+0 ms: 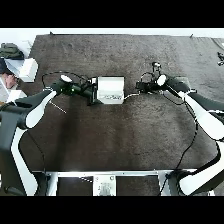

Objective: Fold the box and place the chain.

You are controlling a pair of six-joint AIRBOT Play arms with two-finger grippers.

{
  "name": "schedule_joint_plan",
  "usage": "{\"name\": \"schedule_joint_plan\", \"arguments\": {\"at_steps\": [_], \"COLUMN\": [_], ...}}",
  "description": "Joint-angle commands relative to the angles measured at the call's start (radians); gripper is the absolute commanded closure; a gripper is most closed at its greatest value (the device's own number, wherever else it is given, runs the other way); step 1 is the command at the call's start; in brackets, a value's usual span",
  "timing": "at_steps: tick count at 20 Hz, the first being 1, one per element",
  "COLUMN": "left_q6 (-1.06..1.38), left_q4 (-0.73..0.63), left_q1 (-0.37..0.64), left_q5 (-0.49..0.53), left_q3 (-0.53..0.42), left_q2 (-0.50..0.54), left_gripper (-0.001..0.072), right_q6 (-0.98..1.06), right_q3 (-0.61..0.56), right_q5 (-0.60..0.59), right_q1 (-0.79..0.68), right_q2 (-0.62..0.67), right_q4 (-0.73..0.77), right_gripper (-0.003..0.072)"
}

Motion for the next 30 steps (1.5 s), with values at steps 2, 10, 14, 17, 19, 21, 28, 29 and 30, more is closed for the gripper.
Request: {"name": "schedule_joint_plan", "arguments": {"at_steps": [2,10,14,17,19,21,28,29,30], "left_q6": [0.000,0.000,0.000,0.000,0.000,0.000,0.000,0.000,0.000], "left_q4": [0.000,0.000,0.000,0.000,0.000,0.000,0.000,0.000,0.000], "left_q1": [0.000,0.000,0.000,0.000,0.000,0.000,0.000,0.000,0.000], "left_q5": [0.000,0.001,0.000,0.001,0.000,0.000,0.000,0.001,0.001], "left_q3": [0.000,0.000,0.000,0.000,0.000,0.000,0.000,0.000,0.000], "left_q2": [0.001,0.001,0.001,0.001,0.001,0.001,0.001,0.001,0.001], "left_gripper": [0.0377,0.0377,0.0376,0.0376,0.0377,0.0377,0.0377,0.0377,0.0377], "right_q6": [-0.032,-0.128,-0.150,-0.154,-0.153,-0.153,-0.153,-0.153,-0.153], "right_q3": [0.002,0.002,0.002,0.002,0.002,0.002,0.000,-0.001,-0.002], "right_q5": [-0.002,-0.089,-0.154,-0.189,-0.205,-0.190,-0.121,-0.104,-0.073], "right_q1": [0.031,0.196,0.322,0.409,0.435,0.442,0.432,0.419,0.400], "right_q2": [0.105,0.452,0.498,0.498,0.494,0.479,0.338,0.327,0.324], "right_q4": [-0.001,-0.001,-0.001,-0.002,-0.001,-0.001,-0.071,-0.087,-0.111], "right_gripper": [0.0703,0.0704,0.0704,0.0704,0.0704,0.0704,0.0689,0.0520,0.0371]}}
